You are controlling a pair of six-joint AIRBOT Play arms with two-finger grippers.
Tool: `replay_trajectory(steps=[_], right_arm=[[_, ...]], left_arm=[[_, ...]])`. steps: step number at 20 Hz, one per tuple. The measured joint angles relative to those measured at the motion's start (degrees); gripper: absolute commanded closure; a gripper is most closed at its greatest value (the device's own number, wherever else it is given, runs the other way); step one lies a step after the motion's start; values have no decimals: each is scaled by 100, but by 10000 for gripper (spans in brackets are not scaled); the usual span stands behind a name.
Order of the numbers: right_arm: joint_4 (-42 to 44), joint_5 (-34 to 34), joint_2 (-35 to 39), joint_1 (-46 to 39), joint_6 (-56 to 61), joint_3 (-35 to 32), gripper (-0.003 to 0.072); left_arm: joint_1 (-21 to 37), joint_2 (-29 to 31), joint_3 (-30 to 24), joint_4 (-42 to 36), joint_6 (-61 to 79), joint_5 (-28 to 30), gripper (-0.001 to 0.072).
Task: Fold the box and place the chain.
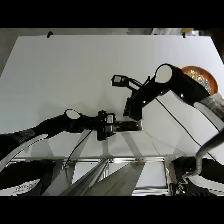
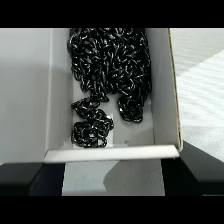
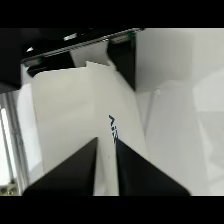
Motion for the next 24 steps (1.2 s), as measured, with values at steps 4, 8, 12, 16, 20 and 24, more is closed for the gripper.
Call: replay_trajectory(steps=[4, 8, 12, 16, 20, 24], right_arm=[[48, -354, 481, 188, -160, -509, 386], [-151, -802, 857, 448, -210, -931, 386], [-490, -1075, 979, 638, -225, -1147, 386], [-636, -1274, 1016, 697, -227, -1215, 406], [-684, -1353, 1025, 715, -232, -1235, 506], [-745, -1388, 1025, 717, -232, -1237, 529]], left_arm=[[0, 0, 0, 0, 0, 0, 539], [0, 0, 0, 0, 0, 0, 539], [0, 0, 0, -2, 0, 0, 539], [0, 0, 0, -2, -2, 7, 539], [0, 0, 0, -4, -4, 9, 539], [0, 0, 0, -2, -4, 7, 539]])
